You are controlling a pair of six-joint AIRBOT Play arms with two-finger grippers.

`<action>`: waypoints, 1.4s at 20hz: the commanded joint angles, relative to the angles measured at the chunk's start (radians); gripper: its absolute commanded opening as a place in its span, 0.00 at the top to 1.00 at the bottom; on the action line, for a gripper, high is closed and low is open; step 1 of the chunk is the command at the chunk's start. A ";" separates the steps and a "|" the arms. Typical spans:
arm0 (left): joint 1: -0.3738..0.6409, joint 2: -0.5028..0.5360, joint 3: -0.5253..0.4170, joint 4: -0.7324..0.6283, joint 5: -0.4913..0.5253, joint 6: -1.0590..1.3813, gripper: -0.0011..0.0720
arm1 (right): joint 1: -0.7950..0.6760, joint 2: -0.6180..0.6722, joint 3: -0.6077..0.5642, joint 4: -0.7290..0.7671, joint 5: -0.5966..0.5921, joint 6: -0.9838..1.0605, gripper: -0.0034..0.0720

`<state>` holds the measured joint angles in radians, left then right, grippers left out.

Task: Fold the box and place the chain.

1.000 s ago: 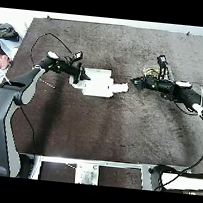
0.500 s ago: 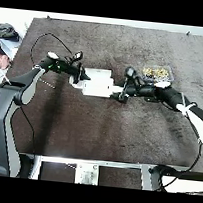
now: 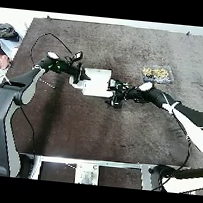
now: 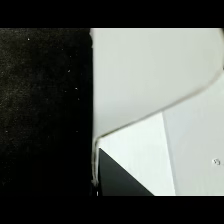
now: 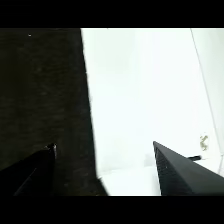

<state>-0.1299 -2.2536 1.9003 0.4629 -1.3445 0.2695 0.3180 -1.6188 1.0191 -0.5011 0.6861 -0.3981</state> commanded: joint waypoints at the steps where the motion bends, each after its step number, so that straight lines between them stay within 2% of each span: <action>1: 0.000 -0.001 0.000 0.000 0.000 0.000 0.97 | 0.015 -0.017 0.026 -0.042 -0.109 0.028 0.07; 5: 0.000 -0.001 0.000 0.000 0.000 0.000 0.97 | -0.002 -0.005 0.032 -0.031 -0.137 0.030 0.07; 10: 0.000 -0.001 0.000 0.000 0.000 0.000 0.97 | -0.018 -0.005 0.111 -0.031 -0.121 0.066 0.07; 14: 0.000 -0.001 0.000 0.000 0.000 0.000 0.97 | -0.060 -0.009 0.132 -0.032 -0.079 0.066 0.07; 19: 0.000 -0.001 0.000 0.000 0.000 0.000 0.97 | -0.092 -0.087 0.246 -0.048 0.067 0.088 0.07; 22: 0.000 -0.001 0.000 0.000 0.000 0.000 0.97 | -0.107 -0.135 0.307 -0.089 0.104 0.116 0.06; 24: 0.000 -0.001 0.000 0.000 0.000 0.000 0.97 | -0.125 -0.170 0.353 -0.094 0.194 0.134 0.06; 28: 0.000 -0.001 0.000 0.000 0.000 0.000 0.97 | -0.151 -0.240 0.456 -0.101 0.294 0.149 0.06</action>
<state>-0.1299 -2.2539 1.9003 0.4622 -1.3437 0.2691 0.1837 -1.8141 1.4090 -0.5930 0.8875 -0.2630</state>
